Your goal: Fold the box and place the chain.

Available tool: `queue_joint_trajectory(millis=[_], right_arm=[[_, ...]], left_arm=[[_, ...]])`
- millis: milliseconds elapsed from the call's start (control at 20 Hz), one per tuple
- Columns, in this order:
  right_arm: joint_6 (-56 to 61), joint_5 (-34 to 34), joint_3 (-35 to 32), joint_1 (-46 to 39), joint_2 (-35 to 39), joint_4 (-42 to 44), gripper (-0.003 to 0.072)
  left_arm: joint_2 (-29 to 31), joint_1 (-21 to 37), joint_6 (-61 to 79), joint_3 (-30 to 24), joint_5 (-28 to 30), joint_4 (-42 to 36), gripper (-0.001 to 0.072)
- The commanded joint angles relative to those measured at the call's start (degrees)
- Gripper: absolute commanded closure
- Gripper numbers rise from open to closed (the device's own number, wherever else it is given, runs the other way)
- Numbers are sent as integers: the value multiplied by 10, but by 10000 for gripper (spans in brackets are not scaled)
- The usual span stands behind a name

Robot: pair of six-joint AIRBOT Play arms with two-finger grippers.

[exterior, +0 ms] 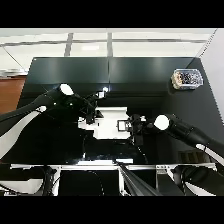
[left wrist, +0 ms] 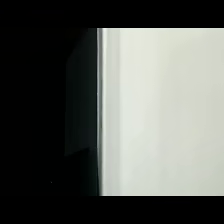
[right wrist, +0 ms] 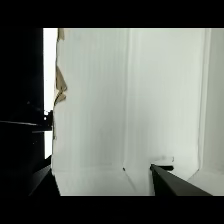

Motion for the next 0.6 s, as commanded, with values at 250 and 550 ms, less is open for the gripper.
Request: queue_joint_trajectory(millis=[250,550], right_arm=[[-10,-7,65,-87,-2,51,-18],[-55,-11,65,-99,-31,91,-18]], left_arm=[[0,0,0,1,0,0,686],[0,-1,0,1,0,0,688]])
